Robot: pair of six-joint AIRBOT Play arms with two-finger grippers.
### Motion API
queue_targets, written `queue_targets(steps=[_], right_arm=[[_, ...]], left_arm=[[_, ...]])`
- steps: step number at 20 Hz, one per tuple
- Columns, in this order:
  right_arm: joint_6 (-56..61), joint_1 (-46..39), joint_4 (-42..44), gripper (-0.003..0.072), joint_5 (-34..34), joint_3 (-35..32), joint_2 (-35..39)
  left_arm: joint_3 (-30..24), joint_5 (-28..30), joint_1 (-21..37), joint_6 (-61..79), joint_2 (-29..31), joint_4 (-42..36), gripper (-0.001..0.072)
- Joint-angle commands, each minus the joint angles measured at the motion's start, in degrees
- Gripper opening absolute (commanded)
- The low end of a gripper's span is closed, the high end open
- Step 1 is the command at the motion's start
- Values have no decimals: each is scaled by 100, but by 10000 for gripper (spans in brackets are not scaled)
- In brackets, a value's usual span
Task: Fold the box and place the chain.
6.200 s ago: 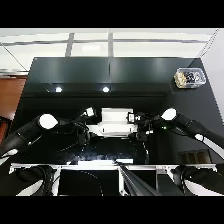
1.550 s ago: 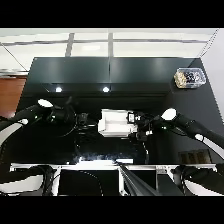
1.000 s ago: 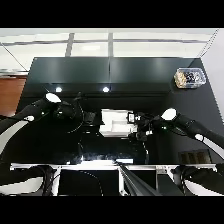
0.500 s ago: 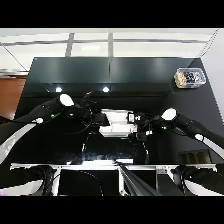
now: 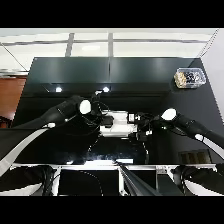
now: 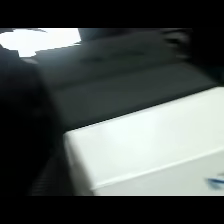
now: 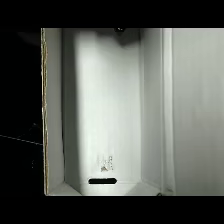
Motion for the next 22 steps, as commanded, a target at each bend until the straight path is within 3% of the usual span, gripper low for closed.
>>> queue_targets(steps=[1,14,16,17,22], right_arm=[[4,4,-2,245,-15,0,0],[2,4,-4,245,-13,0,0],[2,4,-2,245,-13,0,0],[2,4,-2,245,-13,0,0],[2,4,-2,245,-13,0,0]], left_arm=[[232,-479,-428,-1130,-4,1329,489],[616,-793,-802,-2002,-306,1405,473],[625,-796,-820,-1996,-328,1416,314],[627,-793,-817,-1993,-328,1421,270],[629,-774,-813,-1993,-358,1414,270]])
